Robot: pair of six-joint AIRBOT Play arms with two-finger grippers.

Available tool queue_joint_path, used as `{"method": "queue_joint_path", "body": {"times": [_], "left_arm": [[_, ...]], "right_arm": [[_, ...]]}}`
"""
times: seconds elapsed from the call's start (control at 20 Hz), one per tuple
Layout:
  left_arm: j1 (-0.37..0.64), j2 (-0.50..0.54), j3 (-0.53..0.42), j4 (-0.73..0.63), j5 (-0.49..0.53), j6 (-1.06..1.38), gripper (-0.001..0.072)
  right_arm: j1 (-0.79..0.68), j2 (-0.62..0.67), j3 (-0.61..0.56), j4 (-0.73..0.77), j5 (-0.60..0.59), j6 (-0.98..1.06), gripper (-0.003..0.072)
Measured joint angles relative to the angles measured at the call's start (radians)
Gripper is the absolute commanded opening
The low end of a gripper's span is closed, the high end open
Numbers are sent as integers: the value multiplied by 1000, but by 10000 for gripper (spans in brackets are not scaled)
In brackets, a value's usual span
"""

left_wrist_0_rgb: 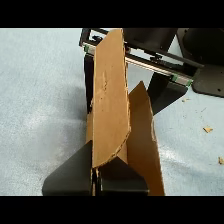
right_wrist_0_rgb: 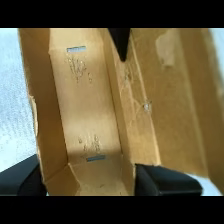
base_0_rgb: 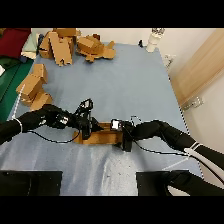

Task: Fold the box.

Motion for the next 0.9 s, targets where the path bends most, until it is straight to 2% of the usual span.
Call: {"method": "queue_joint_path", "body": {"times": [0.4,0.9], "left_arm": [[0,0,0,0,0,0,13],[0,0,0,2,-1,0,13]], "right_arm": [[0,-15,1,18,0,-30,720],[-2,-15,8,26,-64,-37,720]]}}
